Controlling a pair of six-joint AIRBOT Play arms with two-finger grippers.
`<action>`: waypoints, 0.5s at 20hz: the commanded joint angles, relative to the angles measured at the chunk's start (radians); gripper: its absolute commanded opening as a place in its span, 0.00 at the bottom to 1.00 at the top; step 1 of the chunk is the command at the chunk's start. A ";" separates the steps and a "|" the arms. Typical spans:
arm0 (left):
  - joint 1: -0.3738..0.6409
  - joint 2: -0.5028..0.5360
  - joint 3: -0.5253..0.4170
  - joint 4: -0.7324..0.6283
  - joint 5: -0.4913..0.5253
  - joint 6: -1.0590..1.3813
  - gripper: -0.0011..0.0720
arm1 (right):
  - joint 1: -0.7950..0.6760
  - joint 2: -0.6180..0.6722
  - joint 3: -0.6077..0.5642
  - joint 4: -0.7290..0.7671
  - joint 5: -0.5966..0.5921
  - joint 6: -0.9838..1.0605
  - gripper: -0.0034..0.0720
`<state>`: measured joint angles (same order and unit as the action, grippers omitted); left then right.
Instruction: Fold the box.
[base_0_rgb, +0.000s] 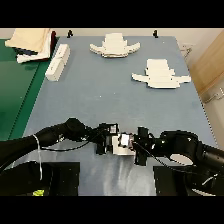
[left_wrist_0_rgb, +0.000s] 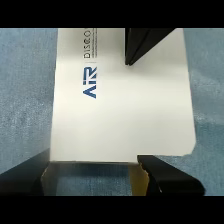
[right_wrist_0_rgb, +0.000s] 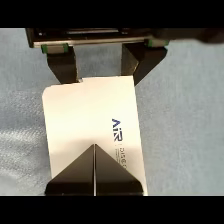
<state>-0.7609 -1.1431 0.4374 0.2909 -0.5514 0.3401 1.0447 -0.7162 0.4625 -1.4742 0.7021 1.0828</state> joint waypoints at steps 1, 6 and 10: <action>0.000 0.000 0.000 0.001 -0.001 0.000 0.49 | 0.005 0.033 -0.025 -0.040 -0.038 0.009 0.08; 0.000 0.000 0.000 0.001 -0.001 0.000 0.49 | 0.005 0.043 -0.024 -0.040 -0.022 0.008 0.64; 0.000 0.000 0.000 0.001 -0.001 0.000 0.49 | 0.004 0.036 -0.025 -0.045 0.033 -0.011 0.79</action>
